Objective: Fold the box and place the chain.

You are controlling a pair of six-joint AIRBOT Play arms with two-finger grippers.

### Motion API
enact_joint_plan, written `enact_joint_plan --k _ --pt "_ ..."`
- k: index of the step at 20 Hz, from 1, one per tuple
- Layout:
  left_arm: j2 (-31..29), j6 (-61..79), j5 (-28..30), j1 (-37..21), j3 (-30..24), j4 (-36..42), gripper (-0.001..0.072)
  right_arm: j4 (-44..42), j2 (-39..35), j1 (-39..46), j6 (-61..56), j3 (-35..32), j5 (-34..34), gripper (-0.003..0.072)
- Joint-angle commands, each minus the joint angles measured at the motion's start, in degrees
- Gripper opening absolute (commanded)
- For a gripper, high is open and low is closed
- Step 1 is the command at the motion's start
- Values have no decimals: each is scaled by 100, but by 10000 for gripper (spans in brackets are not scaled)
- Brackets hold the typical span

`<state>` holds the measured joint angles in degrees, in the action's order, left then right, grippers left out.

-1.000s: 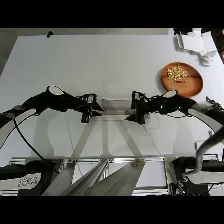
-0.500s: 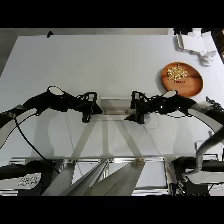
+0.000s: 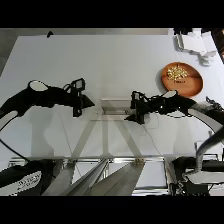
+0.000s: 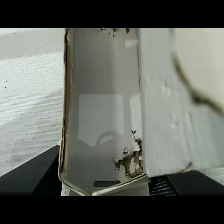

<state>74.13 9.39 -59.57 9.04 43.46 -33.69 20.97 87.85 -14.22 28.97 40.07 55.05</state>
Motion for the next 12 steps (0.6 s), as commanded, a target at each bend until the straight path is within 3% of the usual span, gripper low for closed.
enact_joint_plan --k 1,4,7,12 --pt "-763 -1838 -39 -404 -2 -1134 9 0 2 0 0 4 0 448" --pt "-1102 -4004 -24 -693 -4 -1869 9 0 2 0 0 4 0 448" --pt "-1075 -5788 -22 -874 -122 -2232 10 0 2 0 0 4 0 448" --pt "-671 -5895 118 -669 -846 -1696 10 0 2 0 0 4 0 448"
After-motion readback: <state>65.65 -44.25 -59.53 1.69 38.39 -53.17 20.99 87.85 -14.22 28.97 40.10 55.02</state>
